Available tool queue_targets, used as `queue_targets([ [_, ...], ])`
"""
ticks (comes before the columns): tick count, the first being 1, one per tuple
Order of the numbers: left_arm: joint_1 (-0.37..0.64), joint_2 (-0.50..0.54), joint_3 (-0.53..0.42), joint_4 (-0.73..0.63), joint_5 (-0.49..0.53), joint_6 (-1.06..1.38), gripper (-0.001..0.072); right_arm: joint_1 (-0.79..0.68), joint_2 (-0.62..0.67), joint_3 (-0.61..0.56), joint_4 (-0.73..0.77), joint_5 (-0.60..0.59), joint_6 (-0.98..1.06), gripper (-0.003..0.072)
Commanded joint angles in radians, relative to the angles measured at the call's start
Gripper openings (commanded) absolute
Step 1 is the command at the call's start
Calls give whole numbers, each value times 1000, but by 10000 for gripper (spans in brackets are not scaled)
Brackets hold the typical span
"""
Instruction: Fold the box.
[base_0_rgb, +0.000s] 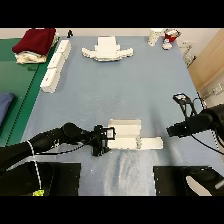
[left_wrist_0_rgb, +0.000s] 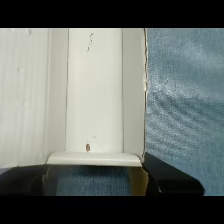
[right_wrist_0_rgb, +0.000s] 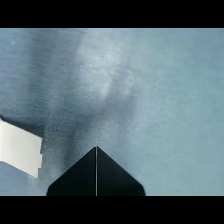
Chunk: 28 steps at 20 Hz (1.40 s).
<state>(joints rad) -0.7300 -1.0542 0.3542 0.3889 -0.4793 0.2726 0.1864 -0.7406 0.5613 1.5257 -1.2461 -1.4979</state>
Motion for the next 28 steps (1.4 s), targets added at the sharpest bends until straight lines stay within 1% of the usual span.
queue_targets([
  [1,0,0,0,0,0,0,368,-296,-131,0,338,-23,-47,4],
  [3,0,0,0,0,0,0,369,-408,-204,-22,515,-37,-117,4],
  [4,0,0,0,0,-1,0,369,-429,-224,-39,552,-37,-127,4],
  [8,0,0,0,0,0,0,368,-434,-232,-131,580,4,-125,4],
  [11,0,0,0,0,0,0,369,-433,-230,-203,665,46,-135,4],
  [13,0,0,0,0,0,0,369,-411,-230,-227,694,55,-149,4],
  [15,0,0,0,0,-1,0,368,-367,-230,-231,710,55,-153,4],
  [18,0,0,0,0,-1,0,368,-286,-219,-231,775,71,-154,4],
  [22,0,0,0,0,-1,0,368,-204,-124,-215,803,86,-153,9],
  [23,0,0,0,0,-1,0,368,-195,-93,-213,803,85,-153,43],
  [24,0,0,0,0,-1,0,368,-190,-64,-213,804,85,-153,96],
  [26,0,0,0,0,-1,0,368,-190,-33,-214,805,61,-153,114],
  [28,0,0,0,0,0,0,368,-190,-29,-214,813,19,-154,370],
])
